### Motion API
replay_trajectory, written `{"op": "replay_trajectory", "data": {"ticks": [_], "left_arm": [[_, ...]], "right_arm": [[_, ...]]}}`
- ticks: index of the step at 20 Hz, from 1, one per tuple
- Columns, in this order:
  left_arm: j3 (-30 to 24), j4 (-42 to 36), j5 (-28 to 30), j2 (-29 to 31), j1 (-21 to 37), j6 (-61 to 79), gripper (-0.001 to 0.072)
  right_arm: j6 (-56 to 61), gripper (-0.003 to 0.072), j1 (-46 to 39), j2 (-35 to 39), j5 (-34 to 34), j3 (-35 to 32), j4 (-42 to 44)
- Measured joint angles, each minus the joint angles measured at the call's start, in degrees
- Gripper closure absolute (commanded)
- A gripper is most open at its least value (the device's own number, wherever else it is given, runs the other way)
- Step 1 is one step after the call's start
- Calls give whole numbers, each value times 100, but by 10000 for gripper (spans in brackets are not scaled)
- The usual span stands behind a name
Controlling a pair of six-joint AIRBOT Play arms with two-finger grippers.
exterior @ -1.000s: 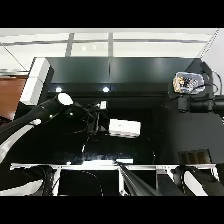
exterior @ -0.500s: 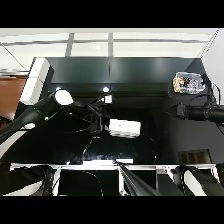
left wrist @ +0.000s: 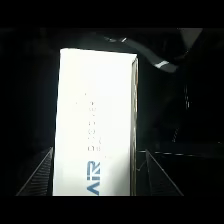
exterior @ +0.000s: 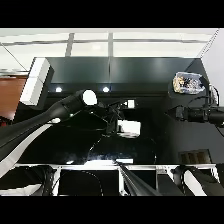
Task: Fold the box and place the chain.
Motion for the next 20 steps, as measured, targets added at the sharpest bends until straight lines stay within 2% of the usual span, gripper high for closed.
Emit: {"op": "replay_trajectory", "data": {"ticks": [20], "left_arm": [[177,-2,-81,-302,-238,-264,2]], "right_arm": [[-28,674,0,0,-234,-26,-146]]}}
